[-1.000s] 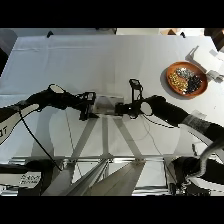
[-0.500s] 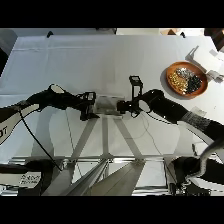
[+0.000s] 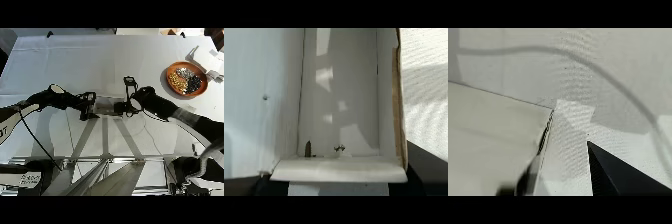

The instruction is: Fold the box and place the chain.

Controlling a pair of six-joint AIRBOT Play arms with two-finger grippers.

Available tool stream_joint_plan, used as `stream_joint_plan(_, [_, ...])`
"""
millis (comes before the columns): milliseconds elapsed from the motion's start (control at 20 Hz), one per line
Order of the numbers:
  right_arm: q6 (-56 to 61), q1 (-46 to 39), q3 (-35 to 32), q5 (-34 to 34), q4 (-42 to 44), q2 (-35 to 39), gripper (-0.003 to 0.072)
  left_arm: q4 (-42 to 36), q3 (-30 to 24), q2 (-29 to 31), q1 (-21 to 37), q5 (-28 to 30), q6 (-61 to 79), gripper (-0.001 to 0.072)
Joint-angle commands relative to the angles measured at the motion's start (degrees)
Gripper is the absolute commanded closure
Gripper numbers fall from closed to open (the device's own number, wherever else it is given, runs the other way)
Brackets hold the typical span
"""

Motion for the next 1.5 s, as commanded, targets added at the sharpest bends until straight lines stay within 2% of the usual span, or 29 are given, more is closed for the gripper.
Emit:
stream_joint_plan(0, [3.04, 0.48, 2.91, 2.54, -1.25, -3.52, 0.0245, -0.02, 0.02, -0.02, 0.02, 0.0, -0.04, 0.05])
stream_joint_plan(100, [6.34, 0.96, 3.48, 2.4, -3.19, -4.57, 0.0259, 0.0, 0.02, 0.0, 0.02, 0.0, -0.04, 0.05])
stream_joint_plan(150, [8.11, 1.11, 3.76, 2.32, -3.78, -5.05, 0.0324, -0.02, 0.02, -0.02, 0.02, 0.0, -0.04, 0.05])
stream_joint_plan(250, [11.96, 1.49, 3.82, 1.11, -4.57, -5.16, 0.0505, -0.02, 0.02, -0.02, 0.02, -0.02, -0.07, 0.05])
stream_joint_plan(300, [12.87, 1.6, 3.82, 0.35, -4.57, -5.16, 0.0541, 0.0, 0.02, 0.0, 0.02, -0.02, -0.04, 0.05])
stream_joint_plan(350, [13.73, 1.6, 3.82, 0.17, -4.57, -5.16, 0.0628, -0.02, 0.02, -0.02, 0.02, 0.0, -0.04, 0.05])
stream_joint_plan(400, [13.75, 1.6, 3.82, 0.28, -4.61, -5.16, 0.0672, -0.02, 0.02, -0.02, 0.02, 0.0, -0.04, 0.05])
stream_joint_plan(500, [14.49, 1.6, 3.82, 0.42, -5.29, -5.16, 0.0673, -0.02, 0.02, -0.02, 0.02, 0.0, -0.04, 0.05])
stream_joint_plan(600, [14.71, 1.6, 3.82, -0.15, -5.44, -5.16, 0.0663, -0.02, 0.02, 0.0, 0.02, 0.0, -0.07, 0.05])
stream_joint_plan(650, [14.71, 1.6, 3.82, -0.59, -5.4, -5.14, 0.0521, 0.0, 0.02, -0.02, 0.02, -0.02, -0.04, 0.05])
stream_joint_plan(700, [14.64, 1.6, 3.82, -0.81, -5.16, -5.07, 0.0319, -0.02, 0.02, -0.02, 0.02, -0.02, -0.04, 0.05])
stream_joint_plan(750, [14.45, 1.6, 3.82, -0.63, -5.14, -4.76, 0.0247, 0.0, 0.02, -0.02, 0.0, 0.0, -0.04, 0.05])
stream_joint_plan(900, [13.44, 1.6, 3.82, 1.33, -5.2, -2.08, 0.0247, 0.0, 0.02, 0.0, 0.02, -0.17, -0.04, 0.05])
stream_joint_plan(1050, [5.95, 1.57, 3.8, 5.51, -5.2, 2.67, 0.0247, 0.0, 0.02, 0.0, 0.0, -0.15, -0.07, 0.05])
stream_joint_plan(1200, [-1.68, 1.57, 3.8, 10.43, -5.2, 9.51, 0.0247, 0.0, 0.02, 0.0, 0.02, -0.17, -0.07, 0.05])
stream_joint_plan(1450, [-8.96, -1.64, 3.8, 11.13, -5.51, 22.01, 0.0247, 0.0, 0.02, 0.0, 0.02, -0.17, -0.07, 0.05])
